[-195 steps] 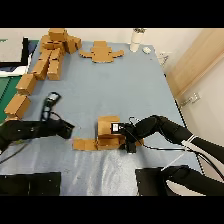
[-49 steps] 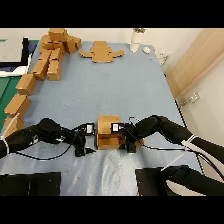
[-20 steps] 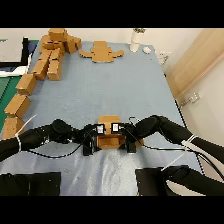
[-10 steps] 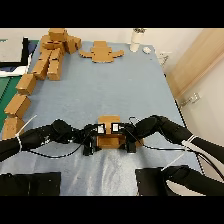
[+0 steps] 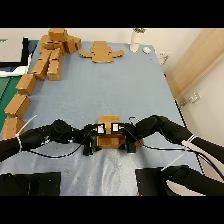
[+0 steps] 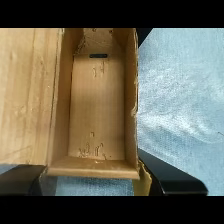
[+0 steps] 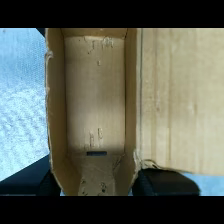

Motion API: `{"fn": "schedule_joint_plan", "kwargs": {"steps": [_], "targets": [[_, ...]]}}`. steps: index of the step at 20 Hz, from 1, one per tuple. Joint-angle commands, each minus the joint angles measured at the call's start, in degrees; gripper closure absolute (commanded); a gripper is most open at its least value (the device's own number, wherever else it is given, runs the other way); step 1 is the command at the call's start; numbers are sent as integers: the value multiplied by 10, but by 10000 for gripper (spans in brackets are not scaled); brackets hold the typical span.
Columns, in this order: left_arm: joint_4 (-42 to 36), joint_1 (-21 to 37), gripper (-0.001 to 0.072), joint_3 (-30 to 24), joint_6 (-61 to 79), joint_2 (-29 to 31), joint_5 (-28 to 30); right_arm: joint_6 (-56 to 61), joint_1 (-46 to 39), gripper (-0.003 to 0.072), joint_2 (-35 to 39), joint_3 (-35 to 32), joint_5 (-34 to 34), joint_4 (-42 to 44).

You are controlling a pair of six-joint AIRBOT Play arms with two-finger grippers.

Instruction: Fold the box.

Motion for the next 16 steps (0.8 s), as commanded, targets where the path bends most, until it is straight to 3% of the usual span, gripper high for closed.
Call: {"fn": "schedule_joint_plan", "kwargs": {"steps": [1,4,5,9,16], "targets": [[0,1,96,0,0,0,0,0,0,175,0,0,0,0],[0,1,96,0,0,0,0,0,0,158,0,0,0,2],[0,1,95,0,0,0,0,0,0,-34,0,2,-1,7],[0,1,96,0,0,0,0,43,0,-34,14,5,-5,-8],[0,1,95,0,0,0,0,203,0,-34,64,5,-48,-108]]}}
